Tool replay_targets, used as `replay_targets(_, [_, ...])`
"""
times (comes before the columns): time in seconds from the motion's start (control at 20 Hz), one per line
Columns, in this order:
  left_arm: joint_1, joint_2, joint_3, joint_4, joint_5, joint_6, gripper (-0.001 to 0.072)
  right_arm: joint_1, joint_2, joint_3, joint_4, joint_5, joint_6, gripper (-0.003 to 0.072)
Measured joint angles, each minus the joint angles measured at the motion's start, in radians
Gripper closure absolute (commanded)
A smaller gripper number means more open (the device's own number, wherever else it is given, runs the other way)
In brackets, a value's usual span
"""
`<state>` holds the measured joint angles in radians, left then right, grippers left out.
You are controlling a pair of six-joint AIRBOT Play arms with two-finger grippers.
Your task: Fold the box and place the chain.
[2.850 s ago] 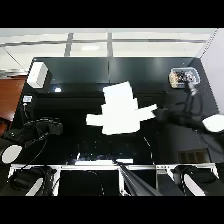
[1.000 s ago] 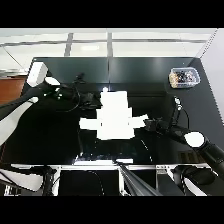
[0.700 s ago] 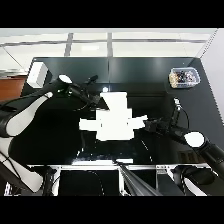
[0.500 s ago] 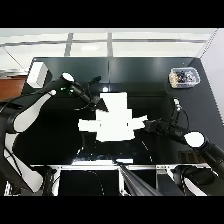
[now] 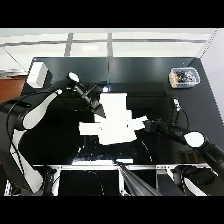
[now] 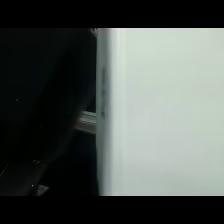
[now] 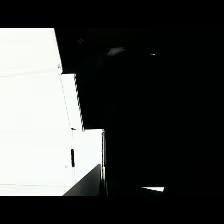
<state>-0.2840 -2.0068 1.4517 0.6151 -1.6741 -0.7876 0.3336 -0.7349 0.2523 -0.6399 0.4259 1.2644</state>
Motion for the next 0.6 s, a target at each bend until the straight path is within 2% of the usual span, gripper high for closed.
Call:
replay_targets(0.05, [-0.001, 0.000, 0.002, 0.002, -0.006, 0.007, 0.0688, 0.000, 0.000, 0.000, -0.001, 0.000, 0.000, 0.0205])
replay_targets(0.1, [-0.001, -0.001, 0.005, 0.003, -0.009, 0.012, 0.0689, -0.001, 0.000, 0.000, -0.005, -0.002, 0.000, -0.0016])
replay_targets(0.25, [-0.002, 0.014, 0.019, 0.007, -0.009, 0.021, 0.0692, -0.034, 0.002, 0.037, -0.076, 0.039, 0.000, -0.0017])
replay_targets(0.4, [-0.013, 0.086, 0.004, 0.013, -0.002, 0.034, 0.0692, -0.101, 0.003, 0.156, -0.252, 0.188, -0.002, -0.0017])
replay_targets(0.5, [-0.037, 0.182, -0.059, 0.028, 0.042, 0.081, 0.0691, -0.142, 0.003, 0.254, -0.389, 0.313, -0.026, -0.0017])
replay_targets(0.6, [-0.064, 0.311, -0.177, 0.034, 0.162, 0.167, 0.0688, -0.164, 0.003, 0.321, -0.478, 0.391, -0.092, -0.0017])
